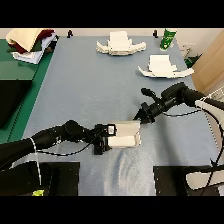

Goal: Fold the box.

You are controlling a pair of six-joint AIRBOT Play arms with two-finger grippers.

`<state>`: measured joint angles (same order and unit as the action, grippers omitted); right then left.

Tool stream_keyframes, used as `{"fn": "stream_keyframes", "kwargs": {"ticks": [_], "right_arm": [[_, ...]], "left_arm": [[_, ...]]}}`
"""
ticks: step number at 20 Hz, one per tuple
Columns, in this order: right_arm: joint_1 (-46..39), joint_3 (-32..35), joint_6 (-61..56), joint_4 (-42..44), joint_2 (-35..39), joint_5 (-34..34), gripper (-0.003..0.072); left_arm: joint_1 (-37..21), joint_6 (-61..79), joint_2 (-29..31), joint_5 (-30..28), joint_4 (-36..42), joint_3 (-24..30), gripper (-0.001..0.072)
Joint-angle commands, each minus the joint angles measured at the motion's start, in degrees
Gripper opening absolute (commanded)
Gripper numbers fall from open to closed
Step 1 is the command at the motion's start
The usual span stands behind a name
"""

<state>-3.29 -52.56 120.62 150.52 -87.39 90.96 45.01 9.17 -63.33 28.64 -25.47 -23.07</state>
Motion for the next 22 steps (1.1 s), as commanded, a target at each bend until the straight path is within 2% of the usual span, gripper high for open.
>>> {"fn": "stream_keyframes", "kwargs": {"ticks": [1, 3, 5, 9, 11, 15, 19, 20, 22], "right_arm": [[4.85, 0.02, 5.99, -0.26, 3.48, 1.55, 0.0], [8.44, 0.66, 7.37, -4.39, 7.45, -2.64, 0.0001], [12.87, 3.13, 8.48, -9.66, 12.5, -9.86, 0.0001], [22.95, 10.43, 8.9, -19.39, 24.2, -29.51, 0.0001], [26.75, 13.2, 8.92, -22.27, 29.59, -37.09, 0.0001], [31.04, 15.82, 9.79, -26.67, 36.61, -45.0, 0.0001], [34.62, 17.27, 18.27, -28.28, 37.22, -46.49, 0.0003], [35.69, 17.27, 20.81, -29.07, 36.98, -46.12, 0.0047], [37.35, 17.27, 24.94, -30.56, 36.61, -46.07, 0.0241]], "left_arm": [[0.0, 0.0, 0.04, 0.0, 0.0, -0.04, 0.0514], [0.0, 0.0, 0.04, 0.0, 0.0, -0.04, 0.0514], [0.0, 0.0, 0.04, -0.02, 0.0, -0.04, 0.0514], [0.0, 0.0, 0.04, -0.02, 0.0, -0.04, 0.0514], [0.0, 0.0, 0.04, -0.02, 0.0, -0.04, 0.0514], [0.0, 0.0, 0.04, -0.02, 0.0, -0.04, 0.0514], [0.0, 0.0, 0.04, -0.02, 0.0, -0.04, 0.0514], [0.0, 0.0, 0.04, -0.02, 0.0, -0.04, 0.0514], [0.0, 0.0, 0.04, -0.02, 0.0, -0.04, 0.0514]]}}
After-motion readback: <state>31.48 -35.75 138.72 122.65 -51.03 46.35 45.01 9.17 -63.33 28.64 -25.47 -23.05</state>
